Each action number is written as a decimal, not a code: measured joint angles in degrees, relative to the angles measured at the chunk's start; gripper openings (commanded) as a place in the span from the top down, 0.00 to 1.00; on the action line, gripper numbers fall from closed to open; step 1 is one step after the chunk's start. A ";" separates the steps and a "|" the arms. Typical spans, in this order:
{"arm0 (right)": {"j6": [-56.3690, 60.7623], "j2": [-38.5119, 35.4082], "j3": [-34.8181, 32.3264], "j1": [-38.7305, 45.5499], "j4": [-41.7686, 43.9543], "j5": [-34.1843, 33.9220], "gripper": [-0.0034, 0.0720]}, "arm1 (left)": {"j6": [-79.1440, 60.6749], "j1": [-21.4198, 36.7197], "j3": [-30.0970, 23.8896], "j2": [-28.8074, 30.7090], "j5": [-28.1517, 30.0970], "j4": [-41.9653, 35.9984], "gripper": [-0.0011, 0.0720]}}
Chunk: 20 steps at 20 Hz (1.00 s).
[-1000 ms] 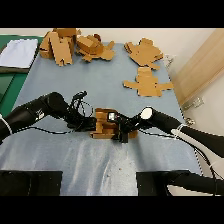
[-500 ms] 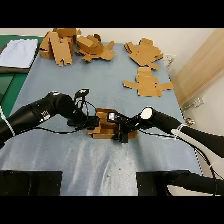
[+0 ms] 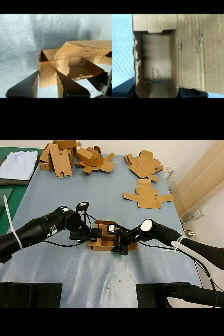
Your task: Fold the box.
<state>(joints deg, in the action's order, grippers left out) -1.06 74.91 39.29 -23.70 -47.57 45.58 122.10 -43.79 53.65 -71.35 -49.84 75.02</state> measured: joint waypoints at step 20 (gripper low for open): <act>0.00 0.00 0.00 0.00 0.02 0.00 0.26 | 8.26 -5.31 3.89 -8.68 1.31 3.65 0.50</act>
